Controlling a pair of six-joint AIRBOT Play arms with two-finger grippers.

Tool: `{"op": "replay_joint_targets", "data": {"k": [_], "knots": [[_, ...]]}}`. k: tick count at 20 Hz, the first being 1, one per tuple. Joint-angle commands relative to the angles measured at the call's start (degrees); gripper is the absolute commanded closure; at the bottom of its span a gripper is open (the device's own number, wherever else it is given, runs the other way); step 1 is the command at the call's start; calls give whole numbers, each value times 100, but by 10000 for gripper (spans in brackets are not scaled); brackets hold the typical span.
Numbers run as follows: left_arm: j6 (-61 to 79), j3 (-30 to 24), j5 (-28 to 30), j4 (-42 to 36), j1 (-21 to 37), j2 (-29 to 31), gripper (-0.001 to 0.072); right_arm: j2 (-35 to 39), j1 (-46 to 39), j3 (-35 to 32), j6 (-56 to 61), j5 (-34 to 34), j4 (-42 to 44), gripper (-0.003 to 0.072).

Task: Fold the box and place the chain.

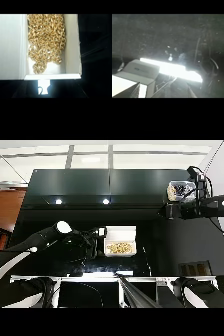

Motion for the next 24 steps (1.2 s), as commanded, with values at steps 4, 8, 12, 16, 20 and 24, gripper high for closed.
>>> {"op": "replay_joint_targets", "data": {"k": [4,8,12,16,20,24], "knots": [[-68,2,114,42,-9,-4,240,-391,4,-365,-2227,-619,833,-30],[-68,2,109,44,-9,-4,238,-1327,37,-323,-2774,-964,1552,-30],[-66,2,111,44,-9,-4,237,-1897,634,-323,-4406,-1005,2503,-29],[-68,2,111,44,-9,-4,236,-1902,951,-321,-5178,-855,2498,-22],[-68,2,109,44,-9,-4,236,-1875,944,-251,-6286,-337,2518,-24],[-66,2,111,44,-9,-4,236,-1602,903,-269,-6336,490,2380,-23]]}}
